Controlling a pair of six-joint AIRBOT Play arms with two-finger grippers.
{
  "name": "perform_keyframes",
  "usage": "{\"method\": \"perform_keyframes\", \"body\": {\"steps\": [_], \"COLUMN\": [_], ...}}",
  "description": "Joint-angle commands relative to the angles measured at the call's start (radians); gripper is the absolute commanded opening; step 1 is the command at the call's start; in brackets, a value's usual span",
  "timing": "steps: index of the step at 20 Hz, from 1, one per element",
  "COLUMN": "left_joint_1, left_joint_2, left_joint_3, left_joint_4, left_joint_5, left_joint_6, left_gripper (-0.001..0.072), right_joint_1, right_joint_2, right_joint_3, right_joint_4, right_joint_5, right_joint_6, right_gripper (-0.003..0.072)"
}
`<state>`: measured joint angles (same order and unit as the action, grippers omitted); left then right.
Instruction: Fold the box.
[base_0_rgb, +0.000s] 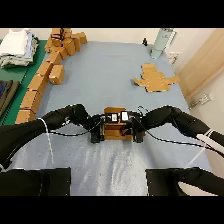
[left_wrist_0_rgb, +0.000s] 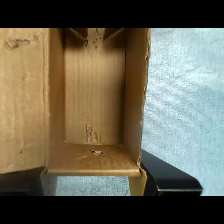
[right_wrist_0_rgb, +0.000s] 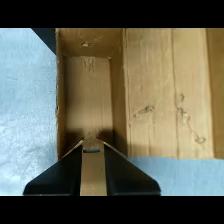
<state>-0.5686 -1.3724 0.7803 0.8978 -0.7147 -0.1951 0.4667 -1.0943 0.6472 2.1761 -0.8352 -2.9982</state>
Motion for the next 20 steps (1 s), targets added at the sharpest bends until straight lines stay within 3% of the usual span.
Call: {"method": "perform_keyframes", "body": {"steps": [1,2,3,4,5,9,10,12,13,14,15,16,20], "left_joint_1": [0.001,0.001,0.001,0.001,0.001,0.001,0.001,0.001,0.001,0.001,0.001,0.001,0.001], "left_joint_2": [0.001,0.001,0.001,0.001,0.001,0.001,0.001,0.001,0.001,0.001,0.001,0.001,0.001], "left_joint_3": [0.000,0.000,0.000,0.000,0.000,0.000,0.000,0.000,0.000,0.000,0.000,0.000,0.000], "left_joint_4": [0.000,0.000,0.000,0.000,0.000,0.000,0.000,0.000,0.000,0.000,0.000,0.000,0.000], "left_joint_5": [0.000,0.000,0.000,0.000,0.000,0.000,0.000,0.000,0.000,0.000,0.000,0.000,0.000], "left_joint_6": [0.000,0.000,0.000,0.000,0.000,0.000,0.000,0.000,0.000,0.000,0.000,0.000,0.000], "left_gripper": [0.0495,0.0495,0.0495,0.0494,0.0495,0.0495,0.0494,0.0494,0.0495,0.0495,0.0494,0.0494,0.0494], "right_joint_1": [0.026,0.032,0.039,0.042,0.043,0.045,0.045,0.045,0.045,0.045,0.045,0.045,0.032], "right_joint_2": [-0.030,-0.039,-0.047,-0.053,-0.058,-0.060,-0.058,-0.039,-0.019,0.010,0.049,0.095,0.291], "right_joint_3": [0.000,0.000,0.000,0.000,0.000,0.000,0.000,0.003,0.003,0.003,0.004,0.004,0.023], "right_joint_4": [0.026,0.034,0.034,0.037,0.038,0.032,0.020,-0.072,-0.144,-0.245,-0.365,-0.481,-0.906], "right_joint_5": [0.063,0.068,0.072,0.073,0.074,0.069,0.062,0.028,0.030,0.030,0.029,0.020,-0.071], "right_joint_6": [-0.004,-0.004,-0.004,-0.004,-0.004,0.008,0.032,0.185,0.305,0.443,0.611,0.773,1.381], "right_gripper": [0.0206,0.0211,0.0330,0.0566,0.0671,0.0665,0.0647,0.0283,0.0252,0.0111,0.0033,0.0004,0.0004]}}
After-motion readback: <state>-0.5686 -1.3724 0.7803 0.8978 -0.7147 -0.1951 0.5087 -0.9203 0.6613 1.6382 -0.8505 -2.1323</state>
